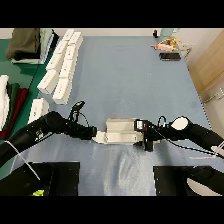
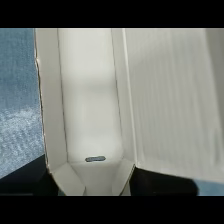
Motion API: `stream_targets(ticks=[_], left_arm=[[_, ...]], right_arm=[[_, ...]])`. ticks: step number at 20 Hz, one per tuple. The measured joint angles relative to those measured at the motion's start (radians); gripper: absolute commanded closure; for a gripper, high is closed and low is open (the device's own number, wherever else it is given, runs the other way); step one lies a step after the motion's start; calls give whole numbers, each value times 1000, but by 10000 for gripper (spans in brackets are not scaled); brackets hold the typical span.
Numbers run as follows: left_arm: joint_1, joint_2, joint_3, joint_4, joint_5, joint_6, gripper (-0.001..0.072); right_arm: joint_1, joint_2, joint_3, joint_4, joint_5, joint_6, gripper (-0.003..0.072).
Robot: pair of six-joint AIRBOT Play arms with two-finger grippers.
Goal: Fold the box.
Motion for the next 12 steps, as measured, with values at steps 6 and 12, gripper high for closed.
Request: stream_targets(ticks=[6, 12], left_arm=[[-10, -3, 36, -24, 10, 7, 246], [-12, -4, 42, -105, 10, 37, 245]], right_arm=[[0, 0, 0, 0, 0, 0, 172], [0, 0, 0, 0, 0, 0, 172]])
